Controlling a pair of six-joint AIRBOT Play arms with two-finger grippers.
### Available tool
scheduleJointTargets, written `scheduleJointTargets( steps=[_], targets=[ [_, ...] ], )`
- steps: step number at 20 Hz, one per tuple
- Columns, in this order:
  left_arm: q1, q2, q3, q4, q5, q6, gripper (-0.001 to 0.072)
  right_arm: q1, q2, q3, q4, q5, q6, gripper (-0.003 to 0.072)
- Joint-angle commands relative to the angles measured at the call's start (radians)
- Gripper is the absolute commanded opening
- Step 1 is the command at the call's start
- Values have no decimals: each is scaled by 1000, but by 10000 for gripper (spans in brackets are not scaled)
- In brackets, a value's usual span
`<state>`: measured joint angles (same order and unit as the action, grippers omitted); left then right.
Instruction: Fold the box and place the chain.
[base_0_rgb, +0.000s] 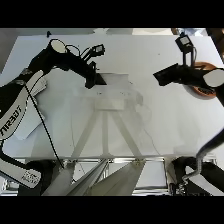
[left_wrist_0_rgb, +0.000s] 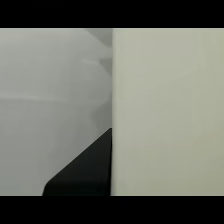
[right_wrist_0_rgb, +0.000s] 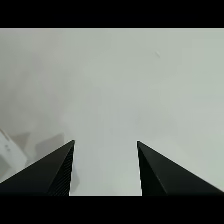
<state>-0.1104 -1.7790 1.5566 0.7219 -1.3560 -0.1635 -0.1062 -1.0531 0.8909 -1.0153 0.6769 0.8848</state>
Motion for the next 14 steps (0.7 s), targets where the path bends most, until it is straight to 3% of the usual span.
scheduleJointTargets(
  steps=[1,9,14],
  targets=[
    [-18,-2,-28,-57,-19,84,1,-57,74,1,-52,87,28,436],
    [-145,-113,-55,-57,227,123,1,-64,74,0,-61,117,29,435],
    [-158,-159,-55,-63,281,123,1,-64,74,0,-62,116,28,435]
  ],
)
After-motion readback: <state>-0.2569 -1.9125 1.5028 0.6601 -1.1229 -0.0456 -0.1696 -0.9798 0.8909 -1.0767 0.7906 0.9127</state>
